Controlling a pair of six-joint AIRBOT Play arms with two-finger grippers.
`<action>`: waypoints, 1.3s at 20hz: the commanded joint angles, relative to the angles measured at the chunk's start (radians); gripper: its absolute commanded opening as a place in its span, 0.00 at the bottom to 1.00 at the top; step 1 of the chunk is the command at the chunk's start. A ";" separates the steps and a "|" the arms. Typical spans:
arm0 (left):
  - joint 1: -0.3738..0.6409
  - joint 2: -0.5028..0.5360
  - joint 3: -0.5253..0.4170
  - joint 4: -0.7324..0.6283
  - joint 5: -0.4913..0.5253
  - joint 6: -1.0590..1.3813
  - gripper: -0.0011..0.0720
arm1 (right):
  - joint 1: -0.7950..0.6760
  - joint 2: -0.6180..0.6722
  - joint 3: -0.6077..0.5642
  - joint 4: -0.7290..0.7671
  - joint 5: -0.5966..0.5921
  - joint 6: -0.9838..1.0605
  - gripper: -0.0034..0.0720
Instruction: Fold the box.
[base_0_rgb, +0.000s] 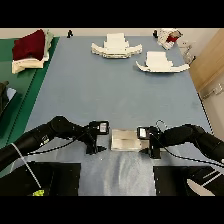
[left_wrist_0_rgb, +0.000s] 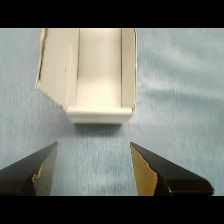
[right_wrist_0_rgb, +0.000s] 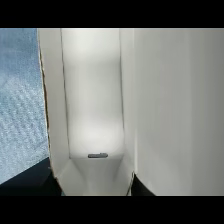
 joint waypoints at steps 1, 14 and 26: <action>-0.043 -0.067 -0.018 -0.166 0.078 0.137 0.97 | 0.000 0.001 0.000 0.000 0.000 0.000 0.69; -0.117 -0.190 0.014 -0.196 0.111 0.153 0.97 | 0.000 0.001 0.000 0.000 0.000 0.000 0.69; -0.154 -0.192 0.015 -0.191 0.166 0.142 0.63 | 0.000 0.001 0.000 0.000 0.000 0.000 0.69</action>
